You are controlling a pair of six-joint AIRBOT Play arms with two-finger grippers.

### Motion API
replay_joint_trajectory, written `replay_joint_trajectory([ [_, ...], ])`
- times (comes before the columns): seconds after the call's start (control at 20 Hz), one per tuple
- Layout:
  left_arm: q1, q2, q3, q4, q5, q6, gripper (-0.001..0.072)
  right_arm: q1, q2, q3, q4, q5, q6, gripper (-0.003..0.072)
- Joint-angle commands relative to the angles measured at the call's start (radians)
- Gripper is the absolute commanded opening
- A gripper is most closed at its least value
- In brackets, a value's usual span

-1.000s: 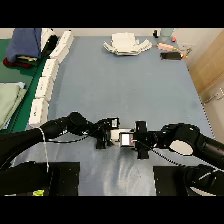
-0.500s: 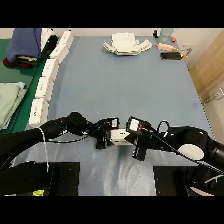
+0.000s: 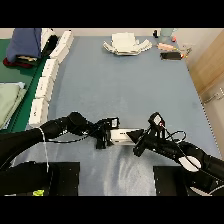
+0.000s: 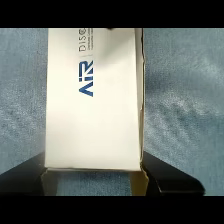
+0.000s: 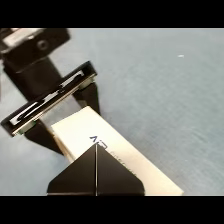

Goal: Fold the box.

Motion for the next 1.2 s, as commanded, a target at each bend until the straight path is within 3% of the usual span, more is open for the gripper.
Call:
replay_joint_trajectory([
  [0.0, 0.0, 0.0, 0.0, 0.0, 0.0, 0.0, 0.0477, 0.0, -0.015, -0.037, 0.035, -0.143, 0.016, 0.0003],
  [0.75, 0.0, 0.0, 0.0, 0.0, 0.0, 0.0, 0.0477, 0.094, -0.18, -0.051, 0.035, -0.138, 0.027, 0.0003],
  [1.15, 0.0, 0.0, 0.0, 0.0, 0.0, 0.0, 0.0477, 0.094, -0.181, -0.054, 0.035, -0.119, 0.027, 0.0003],
])
